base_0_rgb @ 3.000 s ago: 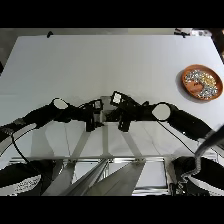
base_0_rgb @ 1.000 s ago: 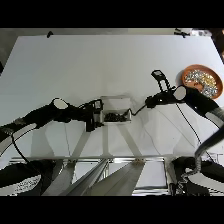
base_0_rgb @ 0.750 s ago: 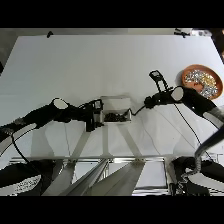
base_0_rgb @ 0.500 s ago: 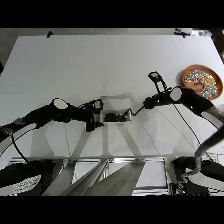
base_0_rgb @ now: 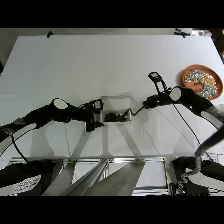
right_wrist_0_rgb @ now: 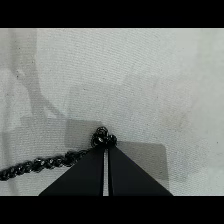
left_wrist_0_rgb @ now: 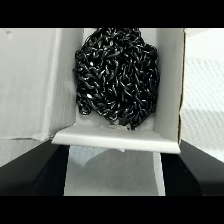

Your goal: Fold the box and place the chain.

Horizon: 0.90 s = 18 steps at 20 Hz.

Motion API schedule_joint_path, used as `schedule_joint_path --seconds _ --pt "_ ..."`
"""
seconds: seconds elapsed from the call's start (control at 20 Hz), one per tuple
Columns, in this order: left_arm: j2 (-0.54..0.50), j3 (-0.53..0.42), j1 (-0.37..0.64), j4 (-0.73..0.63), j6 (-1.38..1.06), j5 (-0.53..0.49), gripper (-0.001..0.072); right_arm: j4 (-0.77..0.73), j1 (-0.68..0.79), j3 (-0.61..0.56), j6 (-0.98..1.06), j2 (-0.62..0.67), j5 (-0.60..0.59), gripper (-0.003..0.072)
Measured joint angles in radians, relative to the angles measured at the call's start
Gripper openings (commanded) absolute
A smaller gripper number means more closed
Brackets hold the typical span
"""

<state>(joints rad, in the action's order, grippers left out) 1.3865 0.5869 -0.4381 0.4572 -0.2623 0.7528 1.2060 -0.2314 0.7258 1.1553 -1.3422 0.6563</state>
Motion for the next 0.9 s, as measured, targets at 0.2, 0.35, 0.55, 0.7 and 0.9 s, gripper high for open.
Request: schedule_joint_path --seconds 0.2,0.35,0.55,0.7,0.9 --pt "0.0 0.0 0.0 0.0 0.0 0.0 0.0252 0.006 -0.004 -0.001 -0.002 0.016 0.021 0.0009" --pt "0.0 0.0 0.0 0.0 0.0 0.0 0.0252 0.011 -0.005 0.0 -0.003 0.059 0.017 0.0009" --pt "0.0 0.0 0.0 0.0 0.0 0.0 0.0252 0.017 -0.006 0.0 -0.004 0.164 0.031 0.0009" --pt "0.0 0.0 0.0 0.0 0.0 0.0 0.0252 0.018 -0.011 0.0 -0.01 0.275 0.055 0.0009" --pt "0.0 0.0 0.0 0.0 0.0 0.0 0.0252 0.004 -0.06 0.001 -0.024 0.455 0.084 0.0009"
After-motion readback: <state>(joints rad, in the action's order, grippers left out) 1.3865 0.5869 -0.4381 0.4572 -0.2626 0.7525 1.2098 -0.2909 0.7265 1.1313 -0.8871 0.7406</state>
